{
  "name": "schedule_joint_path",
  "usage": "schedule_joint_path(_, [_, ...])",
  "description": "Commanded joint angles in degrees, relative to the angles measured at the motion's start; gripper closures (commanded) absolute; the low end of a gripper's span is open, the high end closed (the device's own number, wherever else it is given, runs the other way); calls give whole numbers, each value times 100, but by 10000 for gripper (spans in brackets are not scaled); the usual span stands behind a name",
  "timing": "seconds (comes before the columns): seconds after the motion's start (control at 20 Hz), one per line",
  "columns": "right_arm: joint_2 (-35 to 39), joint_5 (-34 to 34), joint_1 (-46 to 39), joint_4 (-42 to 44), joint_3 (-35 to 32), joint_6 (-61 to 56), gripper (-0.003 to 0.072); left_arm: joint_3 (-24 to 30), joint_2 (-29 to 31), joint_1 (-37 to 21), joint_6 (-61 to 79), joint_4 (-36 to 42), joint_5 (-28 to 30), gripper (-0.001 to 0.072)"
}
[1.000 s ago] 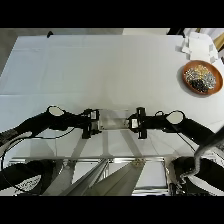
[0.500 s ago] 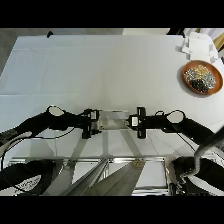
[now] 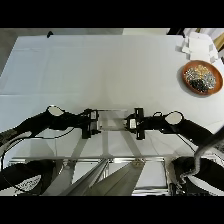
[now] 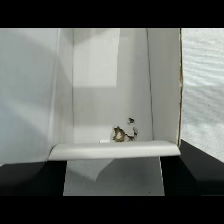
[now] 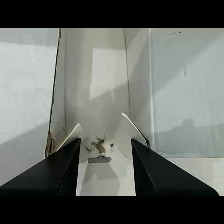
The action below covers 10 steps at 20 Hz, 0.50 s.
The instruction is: Fold the box and place the chain.
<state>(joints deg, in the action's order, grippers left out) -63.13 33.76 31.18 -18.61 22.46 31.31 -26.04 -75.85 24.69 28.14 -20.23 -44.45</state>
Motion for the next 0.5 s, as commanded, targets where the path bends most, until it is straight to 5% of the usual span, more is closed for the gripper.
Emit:
schedule_joint_path(0.0, [4, -192, 11, -26, 4, 7, 311, 2, -2, 4, -4, 7, 7, 455])
schedule_joint_path(0.4, [881, -476, -634, -619, 4, -758, 328, 2, -2, 4, -7, 7, 7, 455])
schedule_joint_path(0.45, [1091, -422, -761, -1051, 4, -1073, 397, 2, -2, 4, -7, 7, 7, 455])
